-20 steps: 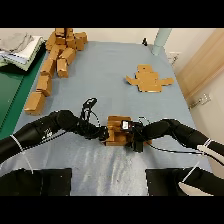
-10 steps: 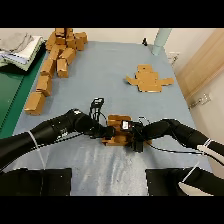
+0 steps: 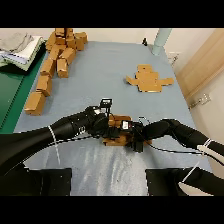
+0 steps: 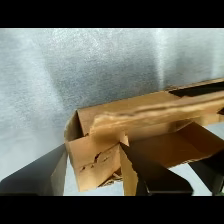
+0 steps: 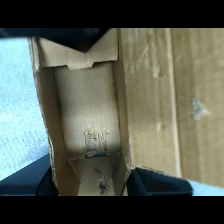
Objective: Fold the box.
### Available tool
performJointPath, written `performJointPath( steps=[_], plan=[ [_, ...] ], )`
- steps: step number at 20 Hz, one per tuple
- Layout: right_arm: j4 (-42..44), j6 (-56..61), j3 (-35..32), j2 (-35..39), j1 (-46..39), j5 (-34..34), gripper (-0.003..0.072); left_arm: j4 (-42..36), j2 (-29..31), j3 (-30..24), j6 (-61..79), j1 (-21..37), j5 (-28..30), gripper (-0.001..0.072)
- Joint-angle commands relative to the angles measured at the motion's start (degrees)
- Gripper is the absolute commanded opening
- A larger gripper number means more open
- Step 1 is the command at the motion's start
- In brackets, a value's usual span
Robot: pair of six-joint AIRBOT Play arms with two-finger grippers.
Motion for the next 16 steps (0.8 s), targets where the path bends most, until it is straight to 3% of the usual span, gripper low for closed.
performJointPath(
  steps=[1,9,16],
  plan=[
    [0.0,0.0,0.0,0.0,0.0,0.0,0.0461,1.6,-0.7,2.8,-1.4,-0.4,-3.6,0.0500],
    [0.0,0.0,0.0,0.0,0.0,0.0,0.0461,2.6,-0.7,5.7,-0.1,1.1,-10.3,0.0500],
    [0.0,0.0,0.0,0.0,0.0,0.0,0.0461,1.8,-3.4,5.2,-0.1,1.3,-9.5,0.0500]
  ],
)
